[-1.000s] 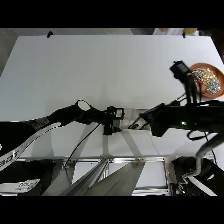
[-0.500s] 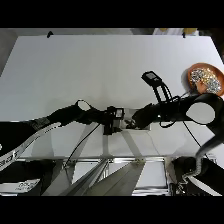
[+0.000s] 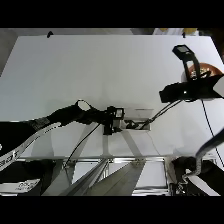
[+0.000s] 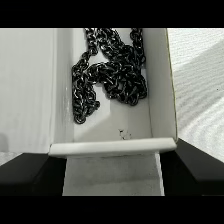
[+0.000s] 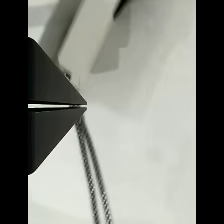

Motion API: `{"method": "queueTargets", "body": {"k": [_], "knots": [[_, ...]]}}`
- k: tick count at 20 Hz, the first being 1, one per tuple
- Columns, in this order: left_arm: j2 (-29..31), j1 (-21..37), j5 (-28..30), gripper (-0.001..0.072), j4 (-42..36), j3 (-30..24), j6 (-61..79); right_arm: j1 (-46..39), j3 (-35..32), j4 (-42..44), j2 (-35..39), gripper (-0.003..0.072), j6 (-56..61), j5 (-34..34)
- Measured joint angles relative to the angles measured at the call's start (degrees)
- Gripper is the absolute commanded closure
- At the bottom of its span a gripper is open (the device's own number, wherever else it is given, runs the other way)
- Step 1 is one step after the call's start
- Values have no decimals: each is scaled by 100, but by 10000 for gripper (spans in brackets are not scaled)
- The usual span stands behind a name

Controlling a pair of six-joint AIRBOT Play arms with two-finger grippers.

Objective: Fold the box and place the chain.

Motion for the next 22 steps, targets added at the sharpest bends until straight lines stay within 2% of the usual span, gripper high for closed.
{"method": "queueTargets", "body": {"k": [1, 2, 3, 7, 14, 22], "knots": [[0, 0, 0, 397, 2, 0, -2, -236, -96, -103, -52, 588, 22, -52], [0, 0, 0, 397, 2, 0, 0, -472, -205, -179, -127, 475, 46, -149], [0, 0, 0, 397, 0, 0, 0, -662, -302, -229, -221, 419, 59, -236], [0, 0, 0, 397, 2, 0, 0, -1104, -525, -372, -804, 416, 85, -568], [0, 0, 0, 397, 0, -2, 0, -1259, -673, -463, -1919, 417, 103, -992], [0, 0, 0, 397, 0, -2, 0, -1272, -798, -476, -2531, 418, 125, -1427]]}}
